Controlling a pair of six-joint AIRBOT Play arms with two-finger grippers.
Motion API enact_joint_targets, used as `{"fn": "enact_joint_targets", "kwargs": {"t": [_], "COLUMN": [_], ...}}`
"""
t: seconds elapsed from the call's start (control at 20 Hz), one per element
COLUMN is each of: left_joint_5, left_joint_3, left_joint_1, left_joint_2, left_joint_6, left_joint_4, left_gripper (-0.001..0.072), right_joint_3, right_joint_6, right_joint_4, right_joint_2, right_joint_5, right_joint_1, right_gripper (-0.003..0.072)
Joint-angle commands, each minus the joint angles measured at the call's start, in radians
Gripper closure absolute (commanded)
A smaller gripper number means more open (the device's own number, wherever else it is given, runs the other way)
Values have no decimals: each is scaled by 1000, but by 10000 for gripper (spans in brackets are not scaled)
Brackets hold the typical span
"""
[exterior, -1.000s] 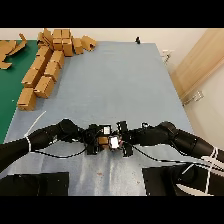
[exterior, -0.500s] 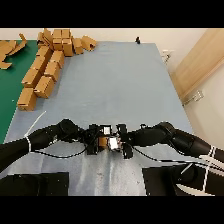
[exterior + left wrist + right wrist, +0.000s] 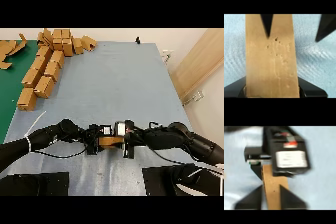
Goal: Fold the box.
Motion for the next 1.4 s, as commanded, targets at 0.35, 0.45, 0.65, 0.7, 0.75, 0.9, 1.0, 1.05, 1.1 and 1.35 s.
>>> {"fn": "enact_joint_targets", "kwargs": {"t": [0.35, 0.45, 0.65, 0.7, 0.75, 0.9, 1.0, 1.05, 1.1, 1.35], "left_joint_5": [1, 1, 1, 1, 1, 1, 1, 1, 1, 1], "left_joint_3": [1, 1, 1, 1, 1, 1, 1, 1, 1, 1], "left_joint_1": [0, 0, 0, 0, 0, 0, 0, 0, 0, 0], "left_joint_2": [-1, -1, -1, -1, -1, -1, -1, -1, -1, -1], "left_joint_6": [0, 0, 0, 0, 0, 0, 0, 0, 0, 0], "left_joint_4": [0, 0, 0, 0, 0, 0, 0, 0, 0, 0], "left_gripper": [100, 100, 100, 100, 100, 100, 100, 100, 100, 100], "right_joint_3": [-277, -292, -292, -292, -292, -293, -293, -293, -293, -294], "right_joint_6": [856, 849, 850, 850, 849, 848, 848, 848, 848, 848], "right_joint_4": [580, 618, 617, 616, 616, 608, 600, 597, 597, 591], "right_joint_2": [69, 68, 46, 36, 28, 23, 22, 17, 7, -14], "right_joint_5": [236, 351, 467, 465, 465, 460, 462, 461, 458, 448], "right_joint_1": [-11, 25, 37, 37, 37, 47, 63, 67, 67, 67], "right_gripper": [683, 683, 683, 683, 683, 683, 683, 683, 683, 683]}}
